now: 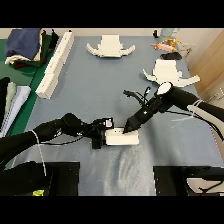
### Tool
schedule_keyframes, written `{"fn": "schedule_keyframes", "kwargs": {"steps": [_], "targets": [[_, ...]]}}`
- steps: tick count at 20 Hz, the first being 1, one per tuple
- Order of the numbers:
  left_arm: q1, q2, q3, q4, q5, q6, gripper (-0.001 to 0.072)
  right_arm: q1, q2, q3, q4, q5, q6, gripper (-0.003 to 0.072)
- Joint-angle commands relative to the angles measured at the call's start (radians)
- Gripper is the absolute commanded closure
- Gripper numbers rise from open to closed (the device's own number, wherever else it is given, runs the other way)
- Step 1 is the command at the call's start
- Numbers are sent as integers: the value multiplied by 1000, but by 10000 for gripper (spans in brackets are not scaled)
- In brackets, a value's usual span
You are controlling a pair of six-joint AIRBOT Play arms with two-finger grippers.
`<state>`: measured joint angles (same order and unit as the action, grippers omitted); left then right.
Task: Fold the box.
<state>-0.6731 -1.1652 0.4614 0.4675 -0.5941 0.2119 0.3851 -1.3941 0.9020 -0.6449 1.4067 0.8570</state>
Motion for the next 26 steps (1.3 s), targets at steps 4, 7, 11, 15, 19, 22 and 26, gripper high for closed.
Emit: {"fn": "schedule_keyframes", "kwargs": {"steps": [4,7,11,15,19,22,26], "targets": [[0,0,1,0,0,0,336,116,210,-153,-66,-321,-187,681],[0,0,0,0,0,0,335,164,312,-182,-141,-442,-225,681],[0,0,0,0,0,0,335,290,466,-299,-277,-691,-308,681],[0,0,1,0,0,0,336,404,553,-422,-448,-822,-361,658],[0,0,0,0,0,0,336,452,554,-427,-527,-830,-367,346],[0,0,1,0,0,0,335,452,554,-427,-527,-833,-416,205],[0,0,1,0,0,0,336,452,552,-428,-529,-833,-459,139]]}}
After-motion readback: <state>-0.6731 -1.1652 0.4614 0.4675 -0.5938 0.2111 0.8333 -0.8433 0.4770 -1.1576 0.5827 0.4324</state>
